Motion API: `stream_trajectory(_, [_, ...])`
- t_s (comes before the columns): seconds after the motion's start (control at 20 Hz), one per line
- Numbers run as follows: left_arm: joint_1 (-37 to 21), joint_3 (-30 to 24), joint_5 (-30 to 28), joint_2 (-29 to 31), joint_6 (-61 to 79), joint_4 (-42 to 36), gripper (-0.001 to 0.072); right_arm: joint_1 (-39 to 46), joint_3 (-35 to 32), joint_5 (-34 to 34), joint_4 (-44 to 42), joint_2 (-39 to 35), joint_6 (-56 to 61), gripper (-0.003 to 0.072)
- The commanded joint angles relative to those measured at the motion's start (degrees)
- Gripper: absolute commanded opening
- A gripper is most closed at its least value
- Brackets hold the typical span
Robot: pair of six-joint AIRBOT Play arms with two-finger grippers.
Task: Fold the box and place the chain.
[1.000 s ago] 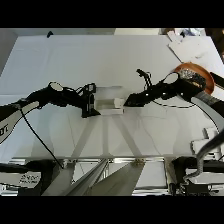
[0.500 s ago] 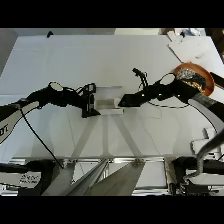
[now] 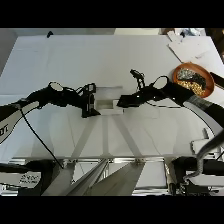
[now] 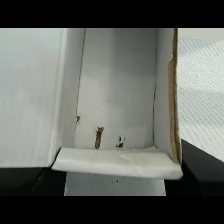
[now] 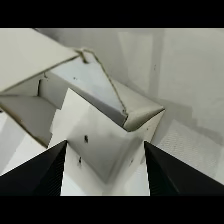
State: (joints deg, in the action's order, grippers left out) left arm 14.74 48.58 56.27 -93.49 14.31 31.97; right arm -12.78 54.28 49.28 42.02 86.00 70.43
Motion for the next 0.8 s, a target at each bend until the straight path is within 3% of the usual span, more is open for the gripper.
stream_trajectory(0.0, [0.00, -0.02, -0.76, 0.00, 0.00, 0.00, 0.0153, -1.86, 0.00, -5.75, 3.28, 0.02, 5.27, 0.0493])
stream_trajectory(0.35, [-0.02, -0.02, -0.76, 0.00, 0.00, -0.02, 0.0153, -4.35, 0.00, -9.44, 6.51, 0.02, 9.09, 0.0457])
stream_trajectory(0.75, [-0.02, -0.02, -0.76, 0.00, 0.00, -0.02, 0.0153, -9.35, 0.13, -9.77, 28.87, 0.02, 32.02, 0.0454])
